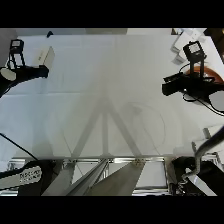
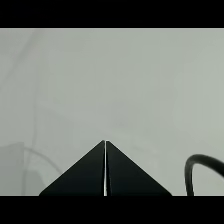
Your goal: Fold the box and place the chain.
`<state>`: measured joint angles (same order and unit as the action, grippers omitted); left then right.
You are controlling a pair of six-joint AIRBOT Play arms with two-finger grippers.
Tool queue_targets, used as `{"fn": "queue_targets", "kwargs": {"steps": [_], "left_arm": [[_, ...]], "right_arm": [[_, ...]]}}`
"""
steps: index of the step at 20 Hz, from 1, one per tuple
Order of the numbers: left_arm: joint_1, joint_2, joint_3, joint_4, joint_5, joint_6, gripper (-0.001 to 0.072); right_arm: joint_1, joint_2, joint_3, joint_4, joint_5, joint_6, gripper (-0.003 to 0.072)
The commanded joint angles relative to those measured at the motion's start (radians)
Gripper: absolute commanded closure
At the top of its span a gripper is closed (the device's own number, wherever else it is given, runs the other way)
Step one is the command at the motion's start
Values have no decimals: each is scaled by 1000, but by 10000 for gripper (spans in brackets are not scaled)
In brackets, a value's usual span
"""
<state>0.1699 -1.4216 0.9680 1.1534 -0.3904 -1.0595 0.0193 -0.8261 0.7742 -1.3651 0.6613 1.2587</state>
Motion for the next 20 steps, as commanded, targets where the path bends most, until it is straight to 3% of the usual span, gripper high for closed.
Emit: {"fn": "queue_targets", "kwargs": {"steps": [1, 2, 9, 11, 13, 15, 20], "left_arm": [[3, -82, 1, 49, -2, -45, 471], [4, -99, 1, 49, -3, -45, 425], [6, -152, 1, 85, -63, -45, 401], [6, -131, 1, 110, -85, -45, 159], [6, -94, 1, 123, -93, -43, 116], [6, -51, 1, 140, -93, -40, 0], [4, 65, 1, 148, -119, -41, 0]], "right_arm": [[-1, 1, 1, 0, 0, 0, 676], [-1, 1, 1, 0, 0, 0, 676], [-1, 1, 1, 0, 0, 0, 676], [-1, 1, 1, 0, 0, 0, 676], [-1, 1, 1, 0, 0, 0, 676], [-1, 1, 1, 0, 0, 0, 676], [-1, 1, 1, 0, 0, 0, 676]]}}
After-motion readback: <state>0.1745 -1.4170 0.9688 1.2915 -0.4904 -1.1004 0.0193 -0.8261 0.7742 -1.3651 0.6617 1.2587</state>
